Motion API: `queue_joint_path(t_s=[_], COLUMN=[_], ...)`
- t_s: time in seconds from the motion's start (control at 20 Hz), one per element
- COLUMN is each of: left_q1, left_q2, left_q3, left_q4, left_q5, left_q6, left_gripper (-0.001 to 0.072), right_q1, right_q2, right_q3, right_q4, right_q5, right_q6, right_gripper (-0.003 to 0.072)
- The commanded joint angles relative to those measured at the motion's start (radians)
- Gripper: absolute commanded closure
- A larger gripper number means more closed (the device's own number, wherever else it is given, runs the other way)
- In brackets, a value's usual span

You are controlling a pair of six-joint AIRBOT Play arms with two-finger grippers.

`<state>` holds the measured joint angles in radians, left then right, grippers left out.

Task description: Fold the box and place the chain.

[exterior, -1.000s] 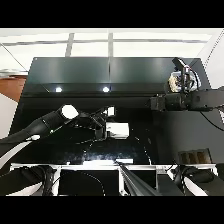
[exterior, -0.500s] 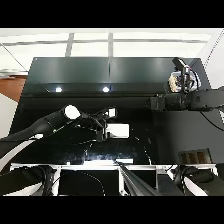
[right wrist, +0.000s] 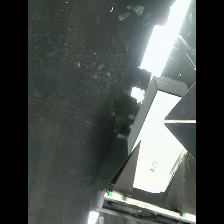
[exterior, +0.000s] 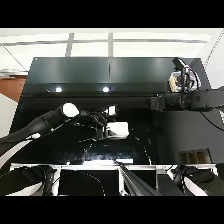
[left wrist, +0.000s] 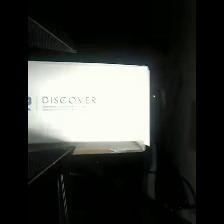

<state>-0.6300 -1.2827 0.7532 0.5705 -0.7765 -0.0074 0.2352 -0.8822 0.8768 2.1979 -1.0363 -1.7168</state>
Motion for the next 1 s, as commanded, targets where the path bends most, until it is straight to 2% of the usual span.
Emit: queue_joint_path(t_s=[0.0,0.2,0.45,0.75,0.95], left_q1=[0.001,0.001,0.000,-0.015,-0.018], left_q2=[0.008,0.021,0.063,0.062,0.061], left_q3=[0.024,0.058,0.056,0.030,0.027], left_q4=[0.002,0.115,0.264,0.254,0.255], left_q5=[-0.047,-0.079,-0.148,-0.039,-0.035], left_q6=[-0.012,-0.123,-0.303,-0.317,-0.315], left_gripper=[0.0004,0.0003,0.0003,0.0003,0.0003], right_q1=[0.000,0.000,0.000,0.000,0.000], right_q2=[0.000,0.000,0.000,0.000,0.000], right_q3=[0.000,0.000,0.000,0.000,0.000], right_q4=[0.000,0.000,0.000,0.000,0.000], right_q5=[-0.003,-0.018,-0.023,-0.019,-0.018], right_q6=[0.000,0.000,0.000,0.000,0.000], right_gripper=[0.0663,0.0663,0.0663,0.0663,0.0663])
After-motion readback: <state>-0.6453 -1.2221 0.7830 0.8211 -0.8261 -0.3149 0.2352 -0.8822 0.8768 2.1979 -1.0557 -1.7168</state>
